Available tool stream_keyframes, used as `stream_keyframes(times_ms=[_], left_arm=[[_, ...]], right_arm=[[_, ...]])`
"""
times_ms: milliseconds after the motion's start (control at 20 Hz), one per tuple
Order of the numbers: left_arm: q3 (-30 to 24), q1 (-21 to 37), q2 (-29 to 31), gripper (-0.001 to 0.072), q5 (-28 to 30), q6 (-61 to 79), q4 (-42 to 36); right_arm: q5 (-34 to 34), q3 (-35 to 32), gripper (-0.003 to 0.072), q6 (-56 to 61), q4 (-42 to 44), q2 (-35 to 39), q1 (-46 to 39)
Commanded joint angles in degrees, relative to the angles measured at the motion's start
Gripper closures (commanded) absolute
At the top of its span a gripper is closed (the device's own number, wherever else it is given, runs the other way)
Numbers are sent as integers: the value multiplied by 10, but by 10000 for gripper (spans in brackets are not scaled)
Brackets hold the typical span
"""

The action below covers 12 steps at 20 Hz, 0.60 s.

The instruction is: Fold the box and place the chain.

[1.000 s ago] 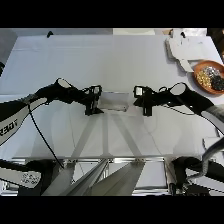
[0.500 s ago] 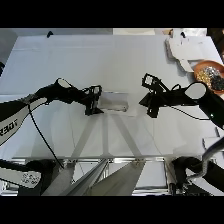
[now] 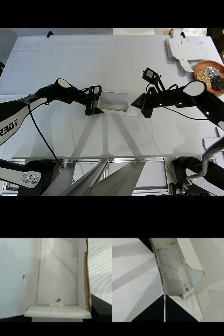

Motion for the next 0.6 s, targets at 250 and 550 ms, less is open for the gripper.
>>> stream_keyframes(times_ms=[250, 550], left_arm=[[0, 0, 0, 394, 0, 0, 0], [0, 0, 0, 394, 0, 0, 0]], right_arm=[[-101, 1, 685, -159, 239, -134, 8], [-130, 1, 684, -260, 377, -194, 8]])
